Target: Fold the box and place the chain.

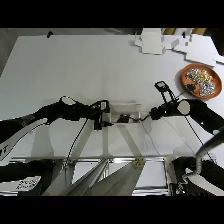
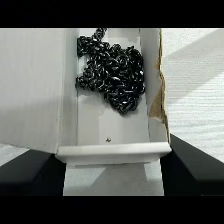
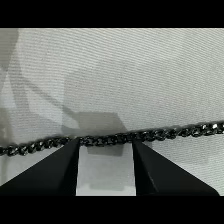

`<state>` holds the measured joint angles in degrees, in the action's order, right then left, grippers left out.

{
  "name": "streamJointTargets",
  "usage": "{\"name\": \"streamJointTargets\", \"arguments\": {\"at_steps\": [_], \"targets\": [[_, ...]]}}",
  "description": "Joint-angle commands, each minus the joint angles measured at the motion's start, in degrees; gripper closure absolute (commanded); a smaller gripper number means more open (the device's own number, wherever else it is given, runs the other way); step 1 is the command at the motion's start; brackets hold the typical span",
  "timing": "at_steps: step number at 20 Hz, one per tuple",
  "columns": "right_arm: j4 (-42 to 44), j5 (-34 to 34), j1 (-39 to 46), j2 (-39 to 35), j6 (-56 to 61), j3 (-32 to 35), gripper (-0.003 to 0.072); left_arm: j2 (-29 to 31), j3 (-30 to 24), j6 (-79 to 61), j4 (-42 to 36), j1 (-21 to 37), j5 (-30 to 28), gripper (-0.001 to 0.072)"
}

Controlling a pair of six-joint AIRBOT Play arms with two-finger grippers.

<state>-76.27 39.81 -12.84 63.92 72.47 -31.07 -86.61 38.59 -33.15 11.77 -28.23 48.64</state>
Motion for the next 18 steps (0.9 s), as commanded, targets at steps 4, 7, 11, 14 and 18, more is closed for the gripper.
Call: {"name": "streamJointTargets", "arguments": {"at_steps": [4,7,11,14,18], "targets": [[-0.76,1.75,-0.07,0.98,2.80,0.02,0.0385,0.02,0.02,-0.02,0.02,-0.02,0.00,0.0367],[-3.58,3.28,-0.07,0.98,6.16,0.02,0.0387,0.02,0.02,-0.02,0.02,-0.02,0.00,0.0367],[-4.33,4.11,-0.07,0.98,7.98,0.02,0.0397,0.02,0.02,-0.02,0.02,-0.02,0.00,0.0367],[-4.35,5.25,-0.07,0.96,8.66,0.02,0.0442,0.02,0.02,-0.02,0.02,-0.02,0.00,0.0367],[-4.35,6.36,-0.07,0.96,8.76,0.02,0.0456,0.02,0.02,-0.02,0.02,-0.02,0.00,0.0367]]}}
